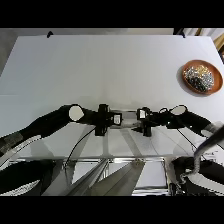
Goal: Fold the box and place the chain.
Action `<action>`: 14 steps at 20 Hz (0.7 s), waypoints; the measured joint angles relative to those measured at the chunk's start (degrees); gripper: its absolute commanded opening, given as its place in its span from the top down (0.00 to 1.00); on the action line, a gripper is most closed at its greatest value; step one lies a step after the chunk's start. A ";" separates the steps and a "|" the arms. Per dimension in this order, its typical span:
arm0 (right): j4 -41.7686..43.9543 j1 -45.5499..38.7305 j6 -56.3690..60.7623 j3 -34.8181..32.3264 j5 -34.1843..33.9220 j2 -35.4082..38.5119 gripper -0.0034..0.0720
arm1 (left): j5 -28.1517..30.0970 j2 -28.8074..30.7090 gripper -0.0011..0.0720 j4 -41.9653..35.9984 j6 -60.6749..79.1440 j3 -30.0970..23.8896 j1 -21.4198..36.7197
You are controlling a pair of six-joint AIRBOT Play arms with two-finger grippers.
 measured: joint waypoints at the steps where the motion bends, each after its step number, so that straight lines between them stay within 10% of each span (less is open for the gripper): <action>1: 0.00 0.00 0.00 0.00 0.00 0.00 0.43 | -1.29 1.29 0.98 1.36 -2.89 0.00 0.81; 14: 0.00 0.00 0.00 0.00 0.00 0.00 0.43 | -21.33 12.63 0.98 13.46 -49.51 -0.72 18.40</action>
